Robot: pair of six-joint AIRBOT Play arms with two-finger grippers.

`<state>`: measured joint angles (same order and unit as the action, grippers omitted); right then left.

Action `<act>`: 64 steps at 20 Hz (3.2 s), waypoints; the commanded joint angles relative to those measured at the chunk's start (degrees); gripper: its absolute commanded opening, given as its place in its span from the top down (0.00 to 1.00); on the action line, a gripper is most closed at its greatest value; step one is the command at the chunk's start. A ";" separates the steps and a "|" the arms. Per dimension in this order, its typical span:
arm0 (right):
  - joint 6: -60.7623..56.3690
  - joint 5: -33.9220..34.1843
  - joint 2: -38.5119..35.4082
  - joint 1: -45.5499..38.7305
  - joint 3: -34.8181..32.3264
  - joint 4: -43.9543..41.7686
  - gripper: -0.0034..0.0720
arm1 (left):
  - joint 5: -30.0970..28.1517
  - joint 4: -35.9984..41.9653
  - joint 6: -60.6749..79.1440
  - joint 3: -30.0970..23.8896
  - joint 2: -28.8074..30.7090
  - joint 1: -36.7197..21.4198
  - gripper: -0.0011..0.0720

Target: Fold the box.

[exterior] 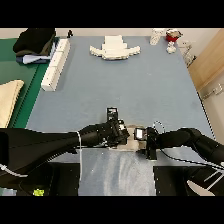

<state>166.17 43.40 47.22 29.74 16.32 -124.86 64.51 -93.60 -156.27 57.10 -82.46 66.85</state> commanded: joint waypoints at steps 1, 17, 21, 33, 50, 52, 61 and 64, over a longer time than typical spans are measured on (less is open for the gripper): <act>-0.09 0.00 -0.04 0.00 0.04 -0.02 0.28 | 0.66 -0.31 1.09 0.02 -0.02 -0.02 0.96; -0.09 0.00 -0.04 0.00 0.04 -0.02 0.28 | 2.47 -0.35 2.91 1.86 0.04 -0.07 0.42; -0.09 0.00 -0.04 0.00 0.04 -0.02 0.28 | 2.60 -0.24 3.91 2.80 0.04 -0.15 0.42; -0.09 0.00 -0.04 0.00 0.04 -0.02 0.28 | 8.79 0.46 5.73 6.93 3.08 -0.15 0.42; -0.09 0.00 -0.04 0.00 0.04 0.00 0.28 | 11.80 4.37 34.64 6.27 18.18 -1.22 0.96; -0.09 0.00 -0.04 0.00 0.04 0.00 0.28 | 10.58 9.44 45.94 2.82 21.59 -5.86 0.97; -0.09 0.00 -0.04 0.00 0.04 0.00 0.28 | -0.09 35.65 117.72 -19.47 38.60 -32.20 0.03; -0.09 0.00 -0.04 0.00 0.04 0.00 0.28 | -7.63 44.74 132.56 -25.35 37.77 -36.50 0.03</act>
<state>166.10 43.40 47.22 29.69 16.32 -124.84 63.94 -59.57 -43.35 37.04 -45.47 35.14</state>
